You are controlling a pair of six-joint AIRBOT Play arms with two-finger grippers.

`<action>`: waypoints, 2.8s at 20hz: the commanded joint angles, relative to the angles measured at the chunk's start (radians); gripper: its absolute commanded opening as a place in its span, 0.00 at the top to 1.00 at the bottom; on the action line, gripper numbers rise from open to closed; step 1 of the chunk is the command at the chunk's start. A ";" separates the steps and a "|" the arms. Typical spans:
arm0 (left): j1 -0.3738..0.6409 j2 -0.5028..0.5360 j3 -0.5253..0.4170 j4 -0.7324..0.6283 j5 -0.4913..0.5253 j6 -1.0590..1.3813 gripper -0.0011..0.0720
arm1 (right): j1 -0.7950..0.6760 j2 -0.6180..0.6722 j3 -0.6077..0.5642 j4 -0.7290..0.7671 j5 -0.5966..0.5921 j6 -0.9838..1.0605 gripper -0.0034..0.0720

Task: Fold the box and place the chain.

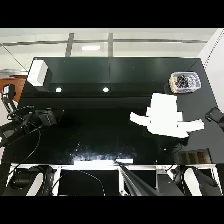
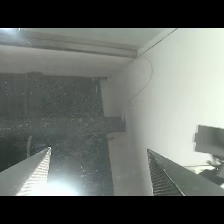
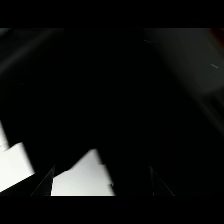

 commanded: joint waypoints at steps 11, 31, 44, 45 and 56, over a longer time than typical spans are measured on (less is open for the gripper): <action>0.000 0.000 0.000 0.026 0.012 0.008 0.03 | -0.266 -0.409 0.030 0.593 -0.210 -0.604 0.02; 0.000 0.000 0.000 -0.005 -0.018 0.007 0.05 | 0.076 -0.344 0.043 0.682 -0.410 -0.657 0.92; 0.042 -0.312 0.018 -0.181 -0.171 0.026 0.05 | 0.887 -0.151 0.005 0.765 -0.063 -0.496 0.92; 0.061 -0.410 0.024 -0.294 -0.232 0.157 0.05 | 0.919 -0.151 0.005 0.758 -0.042 -0.479 0.92; 0.061 -0.909 0.025 -0.587 -0.418 0.729 0.04 | 0.949 -0.151 0.005 0.744 -0.052 -0.431 0.92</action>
